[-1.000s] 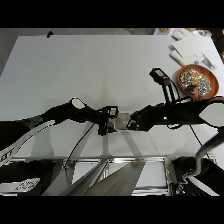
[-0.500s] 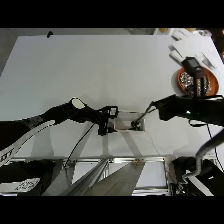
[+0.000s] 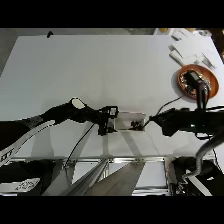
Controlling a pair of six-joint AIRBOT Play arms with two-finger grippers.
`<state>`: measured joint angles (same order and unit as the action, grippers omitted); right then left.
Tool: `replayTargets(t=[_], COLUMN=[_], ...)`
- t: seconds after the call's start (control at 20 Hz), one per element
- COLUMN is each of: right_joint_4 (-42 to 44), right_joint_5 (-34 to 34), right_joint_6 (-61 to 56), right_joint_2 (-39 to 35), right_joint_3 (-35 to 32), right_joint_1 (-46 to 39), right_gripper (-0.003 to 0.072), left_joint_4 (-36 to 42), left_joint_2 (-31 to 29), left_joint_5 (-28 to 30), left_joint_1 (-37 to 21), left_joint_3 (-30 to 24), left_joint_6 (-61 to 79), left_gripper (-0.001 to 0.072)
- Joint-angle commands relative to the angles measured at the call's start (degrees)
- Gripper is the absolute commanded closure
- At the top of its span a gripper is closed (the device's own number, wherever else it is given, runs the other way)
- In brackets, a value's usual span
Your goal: Fold the box and place the chain.
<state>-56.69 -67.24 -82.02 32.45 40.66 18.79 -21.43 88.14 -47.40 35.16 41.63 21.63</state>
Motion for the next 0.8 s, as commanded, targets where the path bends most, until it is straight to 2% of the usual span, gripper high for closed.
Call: replayTargets(t=[0.0,0.25,0.35,0.45,0.5,0.6,0.75], right_joint_4=[4.24,6.49,6.56,6.64,6.84,7.04,5.92], right_joint_5=[8.85,12.07,14.91,14.80,13.49,10.75,10.40], right_joint_6=[3.06,9.05,9.05,9.73,11.63,13.42,18.01], right_joint_2=[5.40,18.45,20.31,19.65,19.12,18.12,18.05], right_joint_3=[-3.67,-4.26,-4.20,-2.58,-0.72,4.35,10.86], right_joint_1=[4.37,10.91,11.39,9.53,7.89,3.45,-4.85], right_gripper=[0.0673,0.0672,0.0659,0.0431,0.0407,0.0417,0.0579], left_joint_4=[0.00,0.00,0.00,0.00,0.00,0.00,0.00], left_joint_2=[-0.02,-0.02,-0.02,-0.02,-0.02,-0.02,-0.02], left_joint_5=[0.02,0.02,0.02,0.00,0.00,0.00,0.00], left_joint_1=[-0.04,-0.04,-0.04,-0.04,-0.04,-0.04,-0.04], left_joint_3=[0.00,0.00,0.00,0.00,0.00,0.00,0.00], left_joint_6=[0.02,0.00,0.00,0.00,0.00,0.00,0.02], left_gripper=[0.0317,0.0317,0.0317,0.0317,0.0317,0.0317,0.0317])
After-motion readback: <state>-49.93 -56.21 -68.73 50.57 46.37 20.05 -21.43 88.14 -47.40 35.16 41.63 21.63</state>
